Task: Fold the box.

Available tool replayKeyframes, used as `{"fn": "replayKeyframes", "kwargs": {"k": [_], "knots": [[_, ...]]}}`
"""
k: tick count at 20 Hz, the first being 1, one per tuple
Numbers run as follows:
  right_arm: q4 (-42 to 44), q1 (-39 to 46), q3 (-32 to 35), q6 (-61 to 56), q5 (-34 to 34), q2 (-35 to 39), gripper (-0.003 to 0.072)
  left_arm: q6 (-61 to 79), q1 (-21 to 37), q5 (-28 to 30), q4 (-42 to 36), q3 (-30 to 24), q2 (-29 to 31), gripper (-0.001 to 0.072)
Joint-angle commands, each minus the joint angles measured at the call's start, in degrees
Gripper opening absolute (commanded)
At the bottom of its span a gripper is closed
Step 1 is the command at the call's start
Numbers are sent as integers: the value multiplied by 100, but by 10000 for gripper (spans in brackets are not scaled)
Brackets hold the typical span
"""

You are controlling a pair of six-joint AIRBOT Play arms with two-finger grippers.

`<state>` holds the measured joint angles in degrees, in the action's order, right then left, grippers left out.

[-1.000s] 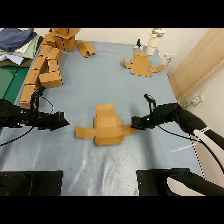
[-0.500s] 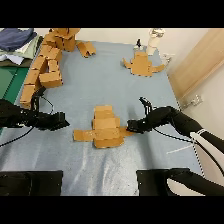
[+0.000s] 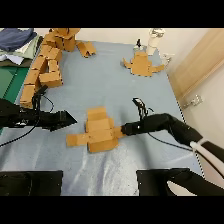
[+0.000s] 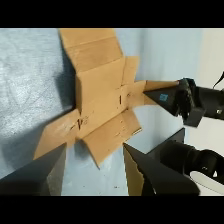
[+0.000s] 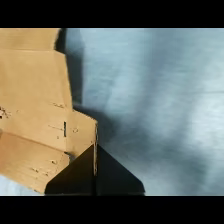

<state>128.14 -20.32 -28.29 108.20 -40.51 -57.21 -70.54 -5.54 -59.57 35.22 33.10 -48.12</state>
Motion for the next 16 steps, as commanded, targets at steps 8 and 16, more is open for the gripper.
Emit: {"fn": "replayKeyframes", "kwargs": {"k": [8, 16], "knots": [[-643, -1410, 1217, -83, 1080, 1690, 3, 1029, -28, 192, -354, 2, -1475, 525], [-647, -1410, 1217, -83, 1102, 1685, 3, 2361, -417, 205, -1661, 4, -2452, 514]]}}
